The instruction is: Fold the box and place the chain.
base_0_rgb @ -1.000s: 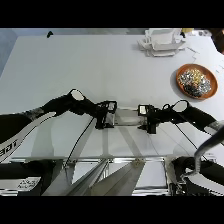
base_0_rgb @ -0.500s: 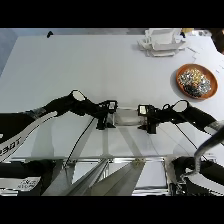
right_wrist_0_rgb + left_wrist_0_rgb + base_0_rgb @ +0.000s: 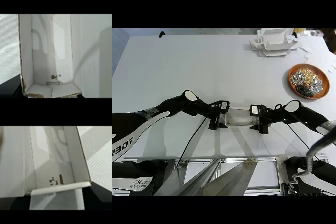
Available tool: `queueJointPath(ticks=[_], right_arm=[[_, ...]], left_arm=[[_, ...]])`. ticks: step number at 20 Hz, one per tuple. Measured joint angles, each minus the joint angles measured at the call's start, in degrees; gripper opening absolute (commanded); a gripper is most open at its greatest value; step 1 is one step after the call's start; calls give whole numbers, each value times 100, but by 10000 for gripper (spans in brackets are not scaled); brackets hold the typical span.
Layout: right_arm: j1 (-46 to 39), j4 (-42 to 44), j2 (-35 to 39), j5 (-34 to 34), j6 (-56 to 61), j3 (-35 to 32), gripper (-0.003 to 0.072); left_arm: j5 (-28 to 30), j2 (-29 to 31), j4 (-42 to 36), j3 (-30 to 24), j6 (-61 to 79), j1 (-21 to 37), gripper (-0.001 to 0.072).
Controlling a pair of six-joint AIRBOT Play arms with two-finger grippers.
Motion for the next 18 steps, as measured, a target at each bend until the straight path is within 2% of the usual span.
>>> queueJointPath(ticks=[12, 13, 14, 15, 18], right_arm=[[0, 17, 0, -11, -20, -2, 380], [0, 17, 0, -2, -20, 0, 401], [0, 9, 0, 15, -13, 0, 523], [0, -2, 0, 35, 2, 0, 707], [0, -133, 39, 92, 122, -2, 700]], left_arm=[[-24, 0, 4, 0, 0, 0, 83], [-24, 0, 7, 0, 0, 0, 83], [-26, -2, 7, 0, 0, 0, 83], [-26, 0, 7, 0, 0, 0, 83], [-79, -4, 20, -4, 2, -9, 83]])
